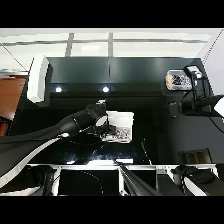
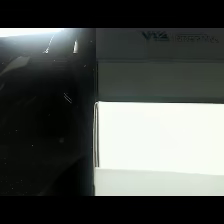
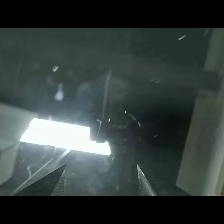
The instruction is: Fold the box and place the chain.
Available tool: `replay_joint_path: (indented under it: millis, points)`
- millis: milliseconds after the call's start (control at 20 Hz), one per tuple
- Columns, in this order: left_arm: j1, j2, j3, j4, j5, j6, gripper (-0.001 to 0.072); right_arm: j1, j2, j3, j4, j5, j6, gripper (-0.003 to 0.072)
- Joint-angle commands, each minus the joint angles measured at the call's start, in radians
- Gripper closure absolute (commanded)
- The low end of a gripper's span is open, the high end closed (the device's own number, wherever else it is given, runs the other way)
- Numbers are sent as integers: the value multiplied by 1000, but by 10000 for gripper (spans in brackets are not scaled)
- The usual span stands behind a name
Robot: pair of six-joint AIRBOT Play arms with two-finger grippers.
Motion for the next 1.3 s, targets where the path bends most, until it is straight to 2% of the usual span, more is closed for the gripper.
replay_joint_path:
  millis: [0,50,100,150,450,550,700,800,900,1000,1100,1150,1200,1250]
  points:
    - [1,-1,0,0,-6,-2,676,-24,3,1,-22,-47,6,178]
    - [1,0,1,-5,-8,-8,615,-24,3,1,-22,-47,5,178]
    - [1,0,5,-20,-9,-7,449,-24,3,1,-22,-47,5,178]
    - [1,0,14,-27,-13,-7,332,-24,3,1,-22,-49,5,178]
    - [1,58,158,-23,-117,232,338,-24,3,1,-22,-64,6,178]
    - [1,121,161,-25,-166,388,339,-24,3,1,-14,-62,6,178]
    - [23,229,155,16,-315,647,339,-24,3,1,20,-57,6,178]
    - [96,311,121,2,-332,769,339,-24,3,1,31,-54,6,178]
    - [216,401,51,-51,-301,875,339,-24,3,1,41,-37,6,178]
    - [387,482,-56,-222,-217,1043,338,-24,3,1,41,-16,6,178]
    - [577,542,-196,-610,-152,1374,326,-24,3,1,41,-2,6,178]
    - [660,553,-269,-794,-136,1506,212,-24,3,1,42,4,6,178]
    - [716,550,-329,-897,-116,1608,-10,-24,3,1,42,11,7,178]
    - [756,545,-382,-920,-82,1708,-9,-24,3,1,42,17,7,178]
